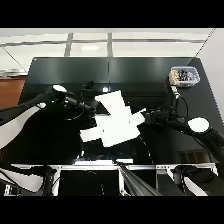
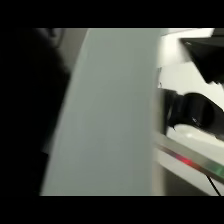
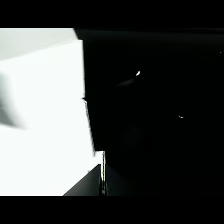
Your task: Fold the box and place the chain.
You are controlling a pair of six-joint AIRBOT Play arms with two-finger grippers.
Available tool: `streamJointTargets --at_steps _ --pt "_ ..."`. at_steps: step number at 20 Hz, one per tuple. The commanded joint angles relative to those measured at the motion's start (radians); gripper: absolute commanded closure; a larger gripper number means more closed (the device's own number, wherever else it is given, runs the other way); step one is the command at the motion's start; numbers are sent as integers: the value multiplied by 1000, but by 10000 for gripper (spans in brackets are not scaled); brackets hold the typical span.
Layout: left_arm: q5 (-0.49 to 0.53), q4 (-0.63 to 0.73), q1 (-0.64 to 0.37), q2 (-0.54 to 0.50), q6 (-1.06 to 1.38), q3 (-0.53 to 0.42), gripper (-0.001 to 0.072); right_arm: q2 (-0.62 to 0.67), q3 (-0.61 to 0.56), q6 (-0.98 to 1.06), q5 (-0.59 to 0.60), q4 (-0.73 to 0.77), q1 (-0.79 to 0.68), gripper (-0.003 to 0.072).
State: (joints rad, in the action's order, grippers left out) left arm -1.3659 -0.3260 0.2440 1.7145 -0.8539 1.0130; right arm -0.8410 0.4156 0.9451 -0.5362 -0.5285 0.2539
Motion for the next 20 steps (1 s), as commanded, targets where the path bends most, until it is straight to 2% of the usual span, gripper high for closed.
streamJointTargets --at_steps 1,3,4,8,9,10,11,12,13,14,17,19,20 --pt "-136 -49 14 59 83 77 245 1 -1 0 -3 -4 1 671" --pt "-130 -173 34 64 85 124 394 1 -1 0 -3 -5 0 671" --pt "-132 -215 43 64 89 142 434 1 -1 0 -2 -5 0 671" --pt "-141 -247 47 64 88 167 445 1 -1 0 -2 -7 0 671" --pt "-142 -247 47 64 88 167 509 1 -1 0 -2 -7 0 671" --pt "-142 -247 47 64 90 167 611 1 -1 0 -3 -7 0 670" --pt "-141 -246 47 64 100 167 681 1 -1 0 -4 -8 0 668" --pt "-141 -246 47 64 100 167 681 1 0 0 -2 -8 0 496" --pt "-142 -246 47 64 100 168 682 1 1 0 1 -16 -7 62" --pt "-144 -246 47 64 99 171 683 1 14 1 -21 -61 -23 -21" --pt "-153 -259 50 30 89 177 685 1 123 8 -243 -287 -146 -21" --pt "-140 -307 73 -39 100 165 687 1 220 6 -410 -456 -223 -20" --pt "-97 -318 93 -88 127 142 687 1 257 6 -464 -528 -250 -20"
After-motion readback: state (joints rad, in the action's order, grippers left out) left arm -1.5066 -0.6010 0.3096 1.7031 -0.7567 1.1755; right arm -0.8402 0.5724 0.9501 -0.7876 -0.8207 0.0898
